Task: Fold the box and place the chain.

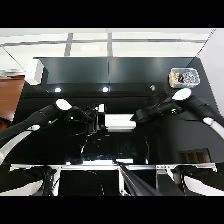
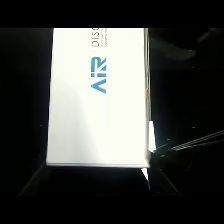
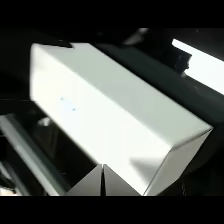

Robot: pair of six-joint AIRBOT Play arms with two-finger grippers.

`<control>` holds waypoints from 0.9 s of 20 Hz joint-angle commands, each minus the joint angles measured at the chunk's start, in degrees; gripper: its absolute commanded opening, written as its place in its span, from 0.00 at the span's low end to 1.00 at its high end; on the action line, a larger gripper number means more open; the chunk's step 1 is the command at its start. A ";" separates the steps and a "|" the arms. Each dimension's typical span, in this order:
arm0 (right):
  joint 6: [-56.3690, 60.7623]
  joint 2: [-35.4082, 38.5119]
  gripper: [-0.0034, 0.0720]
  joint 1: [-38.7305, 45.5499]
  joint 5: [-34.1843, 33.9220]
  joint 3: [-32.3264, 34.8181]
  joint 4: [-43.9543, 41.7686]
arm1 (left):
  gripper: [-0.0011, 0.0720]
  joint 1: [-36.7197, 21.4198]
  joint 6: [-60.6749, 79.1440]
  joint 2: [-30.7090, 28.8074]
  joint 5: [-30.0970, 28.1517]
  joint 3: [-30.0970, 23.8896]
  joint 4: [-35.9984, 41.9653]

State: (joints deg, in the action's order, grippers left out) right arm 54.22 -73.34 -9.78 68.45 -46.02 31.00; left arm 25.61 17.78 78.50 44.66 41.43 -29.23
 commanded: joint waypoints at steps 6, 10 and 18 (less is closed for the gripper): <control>4.72 18.56 0.07 18.99 10.67 -2.16 17.07 | 0.98 0.24 -12.15 -8.83 1.73 1.62 -2.40; 5.40 18.51 0.07 19.67 5.99 -1.27 15.96 | 0.98 8.37 -13.73 -3.13 1.62 9.49 3.06; 5.33 18.51 0.07 19.67 4.42 0.87 16.02 | 0.98 10.64 -27.26 13.40 4.20 22.84 2.14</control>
State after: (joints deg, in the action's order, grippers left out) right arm 59.48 -54.89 9.78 73.69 -45.45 46.74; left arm 36.27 -4.32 87.94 47.11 61.25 -26.92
